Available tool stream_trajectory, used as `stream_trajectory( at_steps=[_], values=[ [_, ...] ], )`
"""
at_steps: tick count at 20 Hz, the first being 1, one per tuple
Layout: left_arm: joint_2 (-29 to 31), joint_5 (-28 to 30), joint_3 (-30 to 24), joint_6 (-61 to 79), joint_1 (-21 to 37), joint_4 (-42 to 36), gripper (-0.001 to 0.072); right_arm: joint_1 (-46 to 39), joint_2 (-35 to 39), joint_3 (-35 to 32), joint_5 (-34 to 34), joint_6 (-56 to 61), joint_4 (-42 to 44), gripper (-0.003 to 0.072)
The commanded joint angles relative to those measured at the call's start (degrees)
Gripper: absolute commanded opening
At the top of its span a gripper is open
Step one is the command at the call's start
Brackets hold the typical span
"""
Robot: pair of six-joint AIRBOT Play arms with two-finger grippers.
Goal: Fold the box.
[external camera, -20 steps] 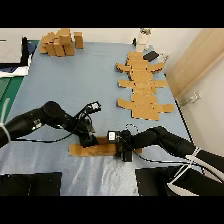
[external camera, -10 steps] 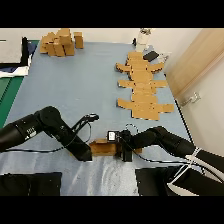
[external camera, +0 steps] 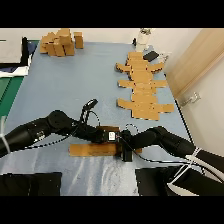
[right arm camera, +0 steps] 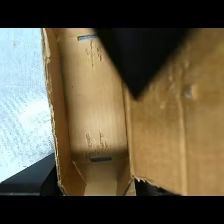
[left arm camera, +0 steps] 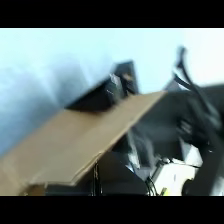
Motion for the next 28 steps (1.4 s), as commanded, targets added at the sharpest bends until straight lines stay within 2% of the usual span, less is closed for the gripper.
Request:
stream_trajectory(
  at_steps=[1,4,8,12,16,18,25,28],
  values=[
    [-5.4,4.9,0.0,-0.7,-0.2,0.5,0.001,0.0,0.0,0.0,0.0,-0.1,0.0,0.0464],
    [-7.5,7.3,0.0,-0.7,-0.2,1.7,0.001,0.0,0.0,0.0,0.0,-0.1,0.0,0.0464],
    [-8.9,5.8,0.1,-4.0,-0.2,6.0,0.001,0.0,0.0,0.0,0.0,-0.1,-0.2,0.0464],
    [-8.3,0.4,0.8,-1.9,-0.2,6.1,0.001,0.0,0.0,0.0,0.0,-0.1,-0.2,0.0464],
    [-5.1,1.3,0.9,-1.4,0.4,7.8,0.001,0.0,0.0,0.0,0.0,-0.1,-0.2,0.0464],
    [-4.3,0.8,1.0,2.9,1.6,8.2,0.001,0.0,0.0,0.0,0.0,-0.1,-0.2,0.0464],
    [-2.1,-9.0,1.0,29.0,5.1,5.4,0.001,0.0,0.0,0.0,0.0,-0.1,-0.2,0.0464],
    [0.0,-12.9,1.0,33.4,7.0,5.4,0.0011,0.0,0.0,0.0,0.0,-0.1,-0.4,0.0464]
  ],
)
